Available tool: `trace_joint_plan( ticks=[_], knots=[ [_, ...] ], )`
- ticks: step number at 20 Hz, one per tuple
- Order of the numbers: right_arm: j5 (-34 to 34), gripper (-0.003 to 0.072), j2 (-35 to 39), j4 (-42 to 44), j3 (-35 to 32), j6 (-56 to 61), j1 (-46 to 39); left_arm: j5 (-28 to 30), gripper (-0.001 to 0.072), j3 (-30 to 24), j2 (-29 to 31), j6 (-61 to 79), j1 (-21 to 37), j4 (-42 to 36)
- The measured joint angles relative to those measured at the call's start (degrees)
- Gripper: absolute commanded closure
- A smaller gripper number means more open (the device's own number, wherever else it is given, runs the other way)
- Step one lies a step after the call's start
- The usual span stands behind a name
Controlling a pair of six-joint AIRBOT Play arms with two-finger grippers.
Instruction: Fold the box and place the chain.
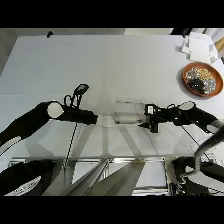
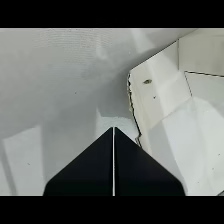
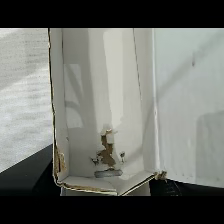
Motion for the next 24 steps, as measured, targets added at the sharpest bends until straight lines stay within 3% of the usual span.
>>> trace_joint_plan(
  ticks=[14, 24],
  knots=[
    [0.0, 0.0269, 0.0, 0.0, 0.0, 0.0, 0.0, 1.73, 0.0707, -0.52, -4.63, -3.85, -0.2, -2.56],
    [0.02, 0.0269, 0.0, 0.0, 0.0, 0.0, 0.0, 3.72, 0.0702, -0.52, -5.57, -3.74, -4.26, -9.29]
  ],
)
